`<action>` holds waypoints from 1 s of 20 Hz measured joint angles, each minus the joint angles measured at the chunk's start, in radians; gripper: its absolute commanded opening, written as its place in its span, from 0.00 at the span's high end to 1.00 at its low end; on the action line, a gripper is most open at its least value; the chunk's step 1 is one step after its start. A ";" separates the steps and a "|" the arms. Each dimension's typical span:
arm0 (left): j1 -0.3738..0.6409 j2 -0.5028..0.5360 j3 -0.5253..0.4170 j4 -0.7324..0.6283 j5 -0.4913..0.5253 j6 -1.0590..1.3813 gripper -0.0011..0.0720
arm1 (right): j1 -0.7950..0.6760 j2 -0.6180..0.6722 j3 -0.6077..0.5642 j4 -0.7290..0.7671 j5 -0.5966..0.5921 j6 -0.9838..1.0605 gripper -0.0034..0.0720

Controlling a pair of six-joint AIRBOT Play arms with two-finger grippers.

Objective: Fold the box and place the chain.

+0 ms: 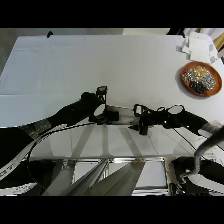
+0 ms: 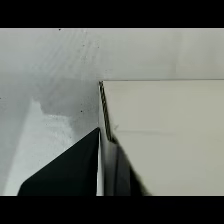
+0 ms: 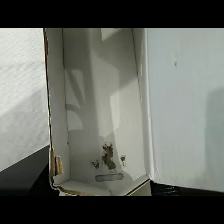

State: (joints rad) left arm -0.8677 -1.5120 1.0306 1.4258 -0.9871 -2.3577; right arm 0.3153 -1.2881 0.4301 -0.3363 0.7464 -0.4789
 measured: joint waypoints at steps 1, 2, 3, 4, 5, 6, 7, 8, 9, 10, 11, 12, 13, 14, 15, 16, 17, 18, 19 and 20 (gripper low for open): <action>0.000 -0.004 0.000 0.000 -0.001 0.000 0.72 | 0.000 0.000 0.000 0.000 0.000 0.000 0.45; 0.000 -0.006 0.000 0.000 -0.002 0.000 0.82 | 0.000 0.000 0.000 0.000 0.001 0.000 0.45; 0.000 -0.008 0.000 0.003 -0.007 0.000 0.91 | 0.000 0.000 0.000 0.000 0.001 0.000 0.45; 0.000 -0.010 0.000 0.006 -0.011 0.003 0.91 | 0.000 0.000 0.000 0.000 0.001 0.000 0.45; 0.000 -0.011 0.000 0.007 -0.011 0.004 0.98 | 0.000 0.000 0.000 0.000 0.001 0.000 0.45; 0.000 -0.011 0.000 0.007 -0.012 0.006 0.98 | 0.000 0.000 0.000 0.000 0.003 -0.002 0.45; 0.000 -0.012 0.000 0.007 -0.012 0.006 0.98 | 0.000 0.000 0.000 0.000 0.003 -0.003 0.45; 0.000 -0.012 0.000 0.007 -0.012 0.006 0.98 | 0.000 0.000 0.000 0.000 0.003 -0.003 0.45; 0.000 -0.013 0.000 0.007 -0.012 0.006 0.98 | 0.000 0.000 0.000 0.000 0.002 -0.003 0.45; 0.000 -0.013 0.000 0.007 -0.011 0.006 0.95 | 0.000 0.000 0.000 0.000 0.002 -0.002 0.45; 0.000 -0.013 0.000 0.007 -0.011 0.005 0.86 | 0.000 0.000 0.000 0.000 0.002 -0.002 0.45; 0.000 -0.013 0.000 0.005 -0.005 0.004 0.73 | 0.000 0.000 0.000 0.000 0.000 0.000 0.45; 0.000 -0.013 -0.001 0.002 0.000 0.002 0.67 | 0.000 0.000 0.000 0.000 0.000 0.000 0.45; 0.002 -0.008 -0.001 -0.002 -0.004 0.002 0.67 | 0.000 0.000 0.000 0.000 0.000 0.000 0.45; 0.007 -0.001 -0.001 -0.004 -0.010 0.005 0.67 | 0.000 0.000 0.000 0.000 0.000 0.000 0.45; 0.014 0.011 -0.001 0.002 -0.019 0.017 0.67 | 0.000 0.000 0.000 0.000 0.000 0.000 0.45; 0.021 0.024 -0.001 0.005 -0.028 0.037 0.67 | 0.000 0.000 0.000 0.000 0.000 0.000 0.45; 0.031 0.039 -0.001 0.003 -0.043 0.064 0.67 | 0.000 0.000 0.000 0.000 0.000 0.000 0.45; 0.041 0.055 -0.001 -0.001 -0.058 0.092 0.67 | 0.000 0.000 0.000 0.000 0.002 0.000 0.45; 0.051 0.071 -0.001 -0.004 -0.074 0.120 0.67 | 0.000 0.000 0.000 0.000 0.003 0.001 0.45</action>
